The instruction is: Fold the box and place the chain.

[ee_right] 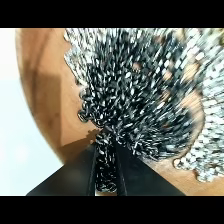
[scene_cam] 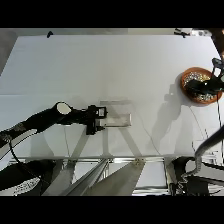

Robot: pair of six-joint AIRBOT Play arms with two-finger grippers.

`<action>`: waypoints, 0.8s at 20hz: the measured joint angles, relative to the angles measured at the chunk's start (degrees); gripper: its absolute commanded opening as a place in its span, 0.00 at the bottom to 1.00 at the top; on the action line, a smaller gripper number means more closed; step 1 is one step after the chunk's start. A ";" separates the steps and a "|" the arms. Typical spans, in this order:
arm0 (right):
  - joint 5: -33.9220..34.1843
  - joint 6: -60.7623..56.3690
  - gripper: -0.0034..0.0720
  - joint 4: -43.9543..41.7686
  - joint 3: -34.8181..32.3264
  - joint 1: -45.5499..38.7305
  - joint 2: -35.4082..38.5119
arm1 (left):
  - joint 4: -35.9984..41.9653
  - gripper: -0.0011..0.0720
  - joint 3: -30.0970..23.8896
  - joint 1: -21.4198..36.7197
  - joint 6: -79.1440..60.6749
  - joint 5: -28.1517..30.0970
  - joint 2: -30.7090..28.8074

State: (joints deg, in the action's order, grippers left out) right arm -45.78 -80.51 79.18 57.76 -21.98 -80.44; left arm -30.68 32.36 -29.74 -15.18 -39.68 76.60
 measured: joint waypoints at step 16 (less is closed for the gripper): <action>-16.11 7.17 0.06 -6.86 0.39 0.20 30.36 | 0.00 0.39 0.00 0.00 0.00 0.00 0.00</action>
